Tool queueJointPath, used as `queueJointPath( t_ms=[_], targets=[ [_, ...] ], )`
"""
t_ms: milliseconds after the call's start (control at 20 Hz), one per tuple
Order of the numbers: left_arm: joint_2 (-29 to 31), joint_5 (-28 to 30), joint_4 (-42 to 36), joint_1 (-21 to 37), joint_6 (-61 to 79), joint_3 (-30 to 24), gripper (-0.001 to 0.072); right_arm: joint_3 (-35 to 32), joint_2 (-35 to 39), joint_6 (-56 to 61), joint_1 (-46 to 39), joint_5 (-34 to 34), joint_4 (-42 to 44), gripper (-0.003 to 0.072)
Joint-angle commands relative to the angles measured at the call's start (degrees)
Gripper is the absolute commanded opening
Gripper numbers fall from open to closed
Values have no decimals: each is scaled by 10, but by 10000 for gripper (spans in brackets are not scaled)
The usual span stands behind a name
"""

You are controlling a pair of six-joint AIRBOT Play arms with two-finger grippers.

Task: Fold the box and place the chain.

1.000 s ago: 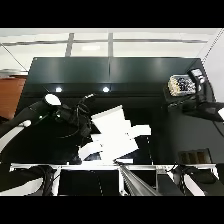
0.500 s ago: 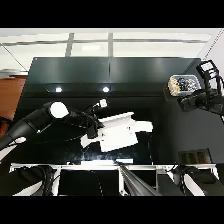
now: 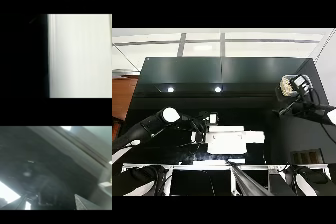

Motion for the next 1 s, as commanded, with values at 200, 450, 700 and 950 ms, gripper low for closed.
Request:
queueJointPath(
  t_ms=[200, 450, 700, 950],
  targets=[
    [-49, 17, -38, 6, 27, -14, 29, -75, -6, -124, 9, 26, 124, 689],
    [-52, 12, -38, 6, 27, -13, 29, -83, -8, -155, 79, 47, 122, 689],
    [-52, -3, -38, 6, 27, -13, 30, -118, -25, -185, 170, 23, 105, 689],
    [-52, -3, -38, 6, 27, -13, 30, -123, -29, -191, 239, 21, 39, 689]
  ],
)
